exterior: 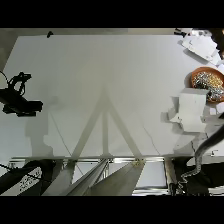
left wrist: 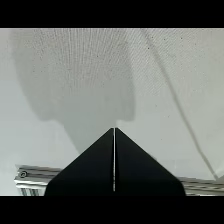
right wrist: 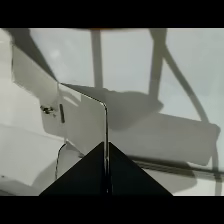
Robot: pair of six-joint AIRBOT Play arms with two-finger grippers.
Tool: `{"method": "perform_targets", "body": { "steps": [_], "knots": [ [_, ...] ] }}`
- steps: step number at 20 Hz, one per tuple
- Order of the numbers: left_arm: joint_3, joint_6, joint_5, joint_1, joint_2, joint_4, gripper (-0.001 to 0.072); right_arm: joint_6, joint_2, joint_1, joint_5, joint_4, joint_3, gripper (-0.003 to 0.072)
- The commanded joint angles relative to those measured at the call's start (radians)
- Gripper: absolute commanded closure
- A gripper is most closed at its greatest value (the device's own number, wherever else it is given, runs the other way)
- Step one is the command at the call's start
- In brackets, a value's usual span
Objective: Fold the box and place the chain.
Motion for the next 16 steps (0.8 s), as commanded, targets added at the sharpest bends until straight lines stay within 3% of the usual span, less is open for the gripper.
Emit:
{"method": "perform_targets", "body": {
  "steps": [1,5,9,16],
  "knots": [
    [0.000,0.000,0.000,0.000,0.001,0.000,0.0699,-0.062,0.044,0.123,0.020,0.157,-0.001,0.0677],
    [0.000,0.000,0.000,0.000,0.001,0.000,0.0699,-0.060,0.068,0.375,0.097,0.313,-0.041,0.0677],
    [0.000,0.000,0.000,0.000,0.001,0.000,0.0699,0.025,0.129,0.603,0.014,0.429,-0.141,0.0678],
    [0.000,0.000,0.000,0.000,0.001,0.000,0.0699,0.211,0.534,0.863,-0.465,0.431,-0.570,0.0678]
  ]
}}
